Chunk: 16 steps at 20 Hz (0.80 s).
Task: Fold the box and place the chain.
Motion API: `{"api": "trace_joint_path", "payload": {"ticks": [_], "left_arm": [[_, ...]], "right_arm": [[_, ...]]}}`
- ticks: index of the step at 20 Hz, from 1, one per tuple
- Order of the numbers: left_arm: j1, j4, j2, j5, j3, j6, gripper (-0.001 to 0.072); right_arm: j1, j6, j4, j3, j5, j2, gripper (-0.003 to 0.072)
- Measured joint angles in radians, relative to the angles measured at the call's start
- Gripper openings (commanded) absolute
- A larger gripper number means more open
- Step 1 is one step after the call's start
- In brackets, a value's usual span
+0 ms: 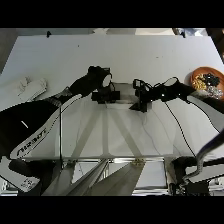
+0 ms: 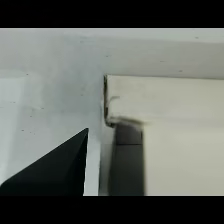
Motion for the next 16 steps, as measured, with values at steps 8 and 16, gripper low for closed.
{"api": "trace_joint_path", "payload": {"ticks": [8, 16], "left_arm": [[0.124, -0.014, 0.119, -0.099, -0.001, 0.106, 0.0358], [0.328, -0.170, 0.246, 0.017, -0.127, 0.607, 0.0332]], "right_arm": [[0.000, -0.003, 0.002, 0.000, -0.004, 0.000, 0.0364], [0.000, -0.003, 0.000, 0.000, -0.003, 0.000, 0.0364]]}}
